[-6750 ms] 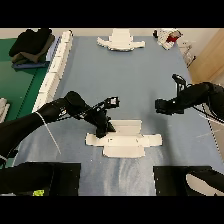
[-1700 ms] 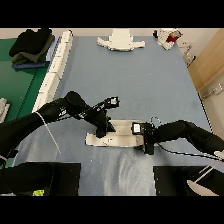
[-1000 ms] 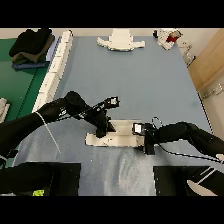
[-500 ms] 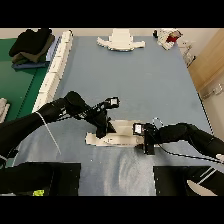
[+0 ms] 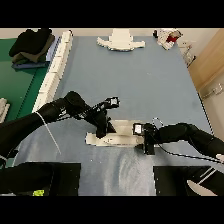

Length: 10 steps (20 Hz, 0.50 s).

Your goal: Fold the box.

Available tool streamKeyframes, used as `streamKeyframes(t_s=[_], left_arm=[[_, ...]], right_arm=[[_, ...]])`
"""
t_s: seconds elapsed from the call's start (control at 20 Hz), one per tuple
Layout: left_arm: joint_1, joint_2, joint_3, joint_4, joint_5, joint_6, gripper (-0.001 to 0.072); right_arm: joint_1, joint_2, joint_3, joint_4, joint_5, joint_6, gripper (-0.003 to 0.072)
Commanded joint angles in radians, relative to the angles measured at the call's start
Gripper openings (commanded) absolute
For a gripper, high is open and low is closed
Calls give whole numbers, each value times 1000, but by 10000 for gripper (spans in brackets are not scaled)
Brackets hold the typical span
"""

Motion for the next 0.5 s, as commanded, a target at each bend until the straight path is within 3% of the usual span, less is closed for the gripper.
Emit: streamKeyframes(t_s=[0.0,0.4,0.45], left_arm=[[1,0,1,0,0,0,15],[1,0,1,0,0,0,15],[1,1,1,0,0,0,15]], right_arm=[[1,-1,0,-7,18,-2,469],[1,-1,0,-6,47,-16,472],[1,-1,0,-6,47,-16,512]])
